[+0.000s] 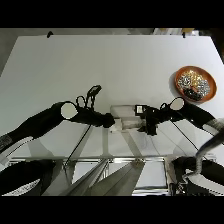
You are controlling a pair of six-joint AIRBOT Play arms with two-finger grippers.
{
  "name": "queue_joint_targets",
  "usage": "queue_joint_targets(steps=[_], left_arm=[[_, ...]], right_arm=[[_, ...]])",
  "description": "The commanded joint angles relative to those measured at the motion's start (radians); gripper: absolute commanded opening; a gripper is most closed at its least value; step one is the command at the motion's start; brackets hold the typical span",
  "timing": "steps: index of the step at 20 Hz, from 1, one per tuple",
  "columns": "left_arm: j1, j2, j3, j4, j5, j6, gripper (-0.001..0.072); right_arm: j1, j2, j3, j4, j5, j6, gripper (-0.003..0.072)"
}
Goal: Fold the box and place the chain.
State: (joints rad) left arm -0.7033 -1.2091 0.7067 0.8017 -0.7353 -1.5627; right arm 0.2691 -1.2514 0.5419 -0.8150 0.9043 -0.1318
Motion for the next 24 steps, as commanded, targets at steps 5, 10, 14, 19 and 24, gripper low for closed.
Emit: queue_joint_targets(steps=[5,10,14,19,24], left_arm=[[-0.035,0.001,0.001,0.075,0.022,-0.114,0.0394],[-0.074,-0.034,0.041,0.159,0.024,-0.219,0.0394],[-0.100,-0.099,0.112,0.171,-0.003,-0.222,0.0394],[-0.109,-0.111,0.137,0.316,-0.050,-0.392,0.0394],[-0.105,-0.111,0.166,0.356,-0.085,-0.463,0.0393]], right_arm=[[0.000,0.000,0.000,0.000,0.000,0.000,0.0318],[0.000,0.000,0.000,0.000,0.000,0.000,0.0318],[0.000,0.000,0.000,0.000,-0.001,0.000,0.0318],[0.000,0.000,0.000,0.000,-0.002,0.000,0.0318],[0.000,0.000,0.000,0.000,-0.002,0.000,0.0318]])
